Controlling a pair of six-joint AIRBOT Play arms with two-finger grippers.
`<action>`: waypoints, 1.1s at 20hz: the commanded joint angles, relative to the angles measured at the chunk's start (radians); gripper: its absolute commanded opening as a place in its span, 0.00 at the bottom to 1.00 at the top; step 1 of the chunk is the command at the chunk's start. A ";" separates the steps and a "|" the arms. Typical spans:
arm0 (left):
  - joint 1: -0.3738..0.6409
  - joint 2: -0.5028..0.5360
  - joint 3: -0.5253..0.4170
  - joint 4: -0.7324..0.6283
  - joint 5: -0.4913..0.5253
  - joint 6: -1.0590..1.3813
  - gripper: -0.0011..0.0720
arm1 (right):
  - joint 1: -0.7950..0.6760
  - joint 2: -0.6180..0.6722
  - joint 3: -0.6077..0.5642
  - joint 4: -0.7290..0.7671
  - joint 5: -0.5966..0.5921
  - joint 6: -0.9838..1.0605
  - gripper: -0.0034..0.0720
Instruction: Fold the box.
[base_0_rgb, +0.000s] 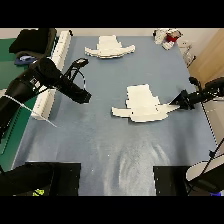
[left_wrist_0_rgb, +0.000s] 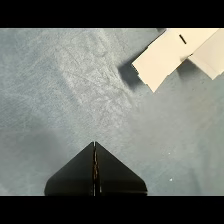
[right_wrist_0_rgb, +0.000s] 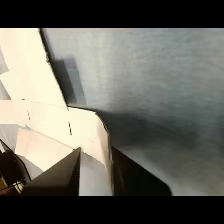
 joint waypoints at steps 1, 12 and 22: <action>0.000 0.000 0.001 -0.024 -0.002 0.000 0.03 | 0.051 -0.006 0.002 0.006 -0.038 -0.028 0.17; 0.094 0.000 0.047 -0.052 -0.048 -0.074 0.19 | 0.208 0.298 -0.383 0.183 0.182 0.029 0.05; 0.293 -0.006 -0.008 -0.272 -0.261 0.107 0.73 | 0.586 0.956 -0.965 0.161 0.600 0.210 0.05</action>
